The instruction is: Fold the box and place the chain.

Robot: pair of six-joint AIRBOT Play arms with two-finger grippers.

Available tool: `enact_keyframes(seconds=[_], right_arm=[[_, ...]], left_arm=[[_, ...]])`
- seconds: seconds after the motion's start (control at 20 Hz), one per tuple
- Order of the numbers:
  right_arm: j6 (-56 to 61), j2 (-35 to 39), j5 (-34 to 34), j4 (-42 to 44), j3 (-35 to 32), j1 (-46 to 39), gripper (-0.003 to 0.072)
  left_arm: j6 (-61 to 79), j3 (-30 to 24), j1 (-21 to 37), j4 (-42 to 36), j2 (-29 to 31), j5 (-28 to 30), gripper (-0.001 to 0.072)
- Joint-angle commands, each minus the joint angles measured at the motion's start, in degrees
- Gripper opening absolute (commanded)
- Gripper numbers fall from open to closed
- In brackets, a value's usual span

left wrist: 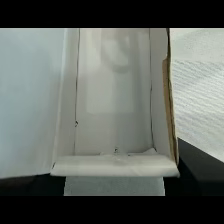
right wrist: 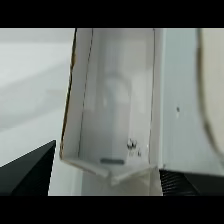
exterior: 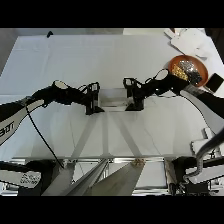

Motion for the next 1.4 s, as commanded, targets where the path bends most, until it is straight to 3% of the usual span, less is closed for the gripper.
enact_keyframes(seconds=[0.0,0.2,0.45,0.9,1.1,1.15,1.25,1.35], right_arm=[[6.7,3.2,0.1,-11.2,0.0,0.0,0.0698],[15.0,7.0,2.1,-20.3,0.0,0.0,0.0695],[16.5,9.2,9.9,-20.6,0.0,0.0,0.0695],[18.0,9.3,13.4,-13.1,0.0,0.0,0.0693],[17.9,9.3,9.6,-9.9,0.0,0.0,0.0662],[17.9,9.3,8.3,-9.4,0.0,0.0,0.0550],[17.9,9.3,7.1,-7.6,0.0,0.0,0.0007],[17.9,9.3,4.8,-3.3,0.0,0.0,0.0016]], left_arm=[[0.0,0.0,0.0,0.0,0.0,0.0,0.0380],[0.0,0.0,0.0,0.0,0.0,0.0,0.0380],[0.0,0.0,0.0,0.0,0.0,0.0,0.0380],[0.4,0.0,0.1,0.0,0.0,0.2,0.0380],[0.4,0.0,0.1,0.2,0.0,0.2,0.0380],[0.4,0.0,0.1,0.2,0.0,0.2,0.0380],[0.4,0.0,0.1,0.2,0.1,0.2,0.0380],[0.4,0.0,0.1,0.7,0.5,0.2,0.0380]])
